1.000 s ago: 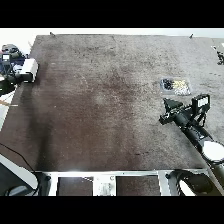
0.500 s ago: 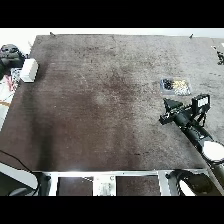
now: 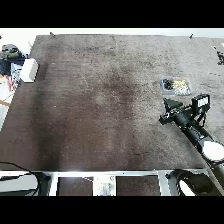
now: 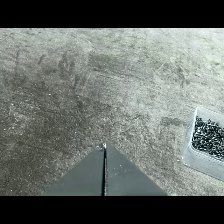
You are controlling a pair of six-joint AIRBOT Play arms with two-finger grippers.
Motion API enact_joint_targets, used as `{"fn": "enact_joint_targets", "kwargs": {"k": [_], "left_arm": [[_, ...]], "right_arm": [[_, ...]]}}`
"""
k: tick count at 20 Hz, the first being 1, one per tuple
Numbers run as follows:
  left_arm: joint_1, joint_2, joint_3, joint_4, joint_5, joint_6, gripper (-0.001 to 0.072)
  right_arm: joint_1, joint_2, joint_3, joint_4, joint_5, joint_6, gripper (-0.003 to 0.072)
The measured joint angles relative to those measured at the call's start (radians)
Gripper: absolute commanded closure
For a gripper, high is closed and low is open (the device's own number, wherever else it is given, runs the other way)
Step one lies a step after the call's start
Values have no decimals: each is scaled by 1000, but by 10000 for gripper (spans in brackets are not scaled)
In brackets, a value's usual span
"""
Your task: Fold the box and place the chain.
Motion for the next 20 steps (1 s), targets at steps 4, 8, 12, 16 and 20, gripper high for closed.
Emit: {"fn": "enact_joint_targets", "kwargs": {"k": [4, 8, 12, 16, 20], "left_arm": [[-69, 222, -229, -130, 113, 156, 706], [-167, 462, -515, -349, 191, 394, 706], [-231, 702, -811, -558, 229, 581, 706], [-251, 888, -1032, -652, 259, 658, 704], [-257, 970, -1121, -685, 289, 681, 700]], "right_arm": [[0, 0, 0, 0, 0, 0, 676], [0, 0, 0, 0, 0, 0, 676], [0, 0, 0, 0, 0, 0, 676], [0, 0, 0, 0, 0, 0, 676], [0, 0, 0, 0, 0, 0, 676]]}}
